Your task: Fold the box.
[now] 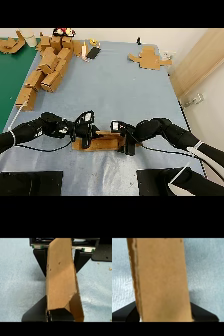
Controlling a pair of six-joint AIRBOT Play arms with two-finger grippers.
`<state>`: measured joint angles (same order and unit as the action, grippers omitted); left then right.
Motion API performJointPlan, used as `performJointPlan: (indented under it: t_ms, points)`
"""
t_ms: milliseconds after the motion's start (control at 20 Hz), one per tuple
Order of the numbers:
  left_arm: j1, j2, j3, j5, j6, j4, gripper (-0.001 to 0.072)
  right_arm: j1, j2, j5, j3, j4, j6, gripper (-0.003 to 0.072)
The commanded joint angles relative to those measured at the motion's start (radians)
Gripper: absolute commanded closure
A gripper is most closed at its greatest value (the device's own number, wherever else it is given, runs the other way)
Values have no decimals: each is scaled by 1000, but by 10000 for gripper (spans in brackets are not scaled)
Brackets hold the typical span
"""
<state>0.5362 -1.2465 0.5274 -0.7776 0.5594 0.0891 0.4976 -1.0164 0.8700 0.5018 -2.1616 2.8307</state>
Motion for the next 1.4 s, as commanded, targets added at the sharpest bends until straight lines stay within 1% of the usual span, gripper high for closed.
performJointPlan:
  t_ms: [0, 350, 600, 800, 1050, 1200, 1250, 1350]
  points:
    - [0, 0, 1, 0, 0, 0, 698, 3, -1, 10, -5, 7, 26, -21]
    - [0, 0, 1, 0, 0, 0, 698, 3, 0, 2, -9, -26, 77, -20]
    - [0, 0, 1, 0, 0, 0, 698, 3, 0, 3, -9, -16, 77, -21]
    - [0, 0, 1, 0, 0, 0, 698, 3, 0, -8, -9, -3, 178, -16]
    - [0, 0, 1, 0, 0, 0, 698, 3, -27, -35, -9, 2, 178, -14]
    - [0, 0, 1, 0, 0, 0, 698, 3, -34, -35, -9, -1, 178, 20]
    - [0, 0, 1, 0, 0, 0, 698, 3, -34, -34, -9, -3, 178, 61]
    - [0, 0, 1, 0, 0, 0, 699, 3, -34, -34, -9, -8, 178, 61]
